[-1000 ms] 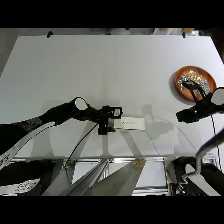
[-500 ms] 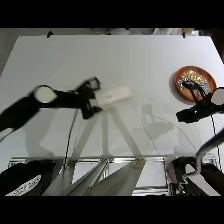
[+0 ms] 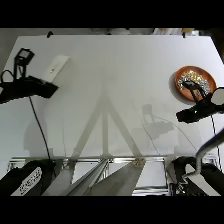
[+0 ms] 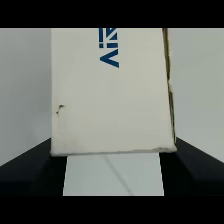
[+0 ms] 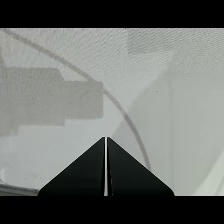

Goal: Fold the box and place the chain.

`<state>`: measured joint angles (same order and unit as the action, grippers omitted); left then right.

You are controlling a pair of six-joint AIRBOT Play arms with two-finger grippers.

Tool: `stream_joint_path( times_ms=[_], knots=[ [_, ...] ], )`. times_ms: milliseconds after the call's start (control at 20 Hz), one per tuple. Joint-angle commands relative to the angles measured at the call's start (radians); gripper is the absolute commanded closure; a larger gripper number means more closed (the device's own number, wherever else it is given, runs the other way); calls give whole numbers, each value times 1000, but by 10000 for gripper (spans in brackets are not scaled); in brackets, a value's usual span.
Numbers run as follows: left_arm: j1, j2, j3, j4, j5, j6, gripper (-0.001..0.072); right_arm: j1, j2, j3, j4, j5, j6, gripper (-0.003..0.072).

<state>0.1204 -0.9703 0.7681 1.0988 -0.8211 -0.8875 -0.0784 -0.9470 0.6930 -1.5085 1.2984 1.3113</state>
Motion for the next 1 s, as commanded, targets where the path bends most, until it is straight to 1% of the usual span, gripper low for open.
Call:
stream_joint_path(
  times_ms=[0,50,250,300,350,400,450,500,550,600,750,950],
  knots=[
    [74,-48,0,74,-41,-71,439,-1,0,-1,0,0,0,669],
    [73,-68,0,93,-54,-81,438,-1,0,-1,0,0,0,669],
    [73,-148,0,93,-108,-83,433,-1,0,-1,0,0,0,669],
    [73,-168,0,92,-119,-87,388,-1,0,-1,0,0,0,669],
    [73,-184,0,92,-129,-92,253,-1,0,-1,0,0,0,669],
    [73,-195,0,93,-137,-108,153,-1,0,-1,0,0,0,669],
    [73,-204,0,95,-138,-112,132,-1,0,-1,0,0,0,669],
    [73,-207,0,100,-145,-112,131,-1,0,-1,0,0,0,669],
    [73,-206,0,110,-150,-112,98,-1,0,-1,0,0,0,669],
    [73,-205,0,116,-157,-114,2,-1,0,-1,0,0,0,669],
    [73,-186,0,127,-168,-154,11,-1,0,-1,0,0,0,669],
    [73,-89,0,137,-182,-153,12,-1,0,-1,0,0,0,669]
  ],
)
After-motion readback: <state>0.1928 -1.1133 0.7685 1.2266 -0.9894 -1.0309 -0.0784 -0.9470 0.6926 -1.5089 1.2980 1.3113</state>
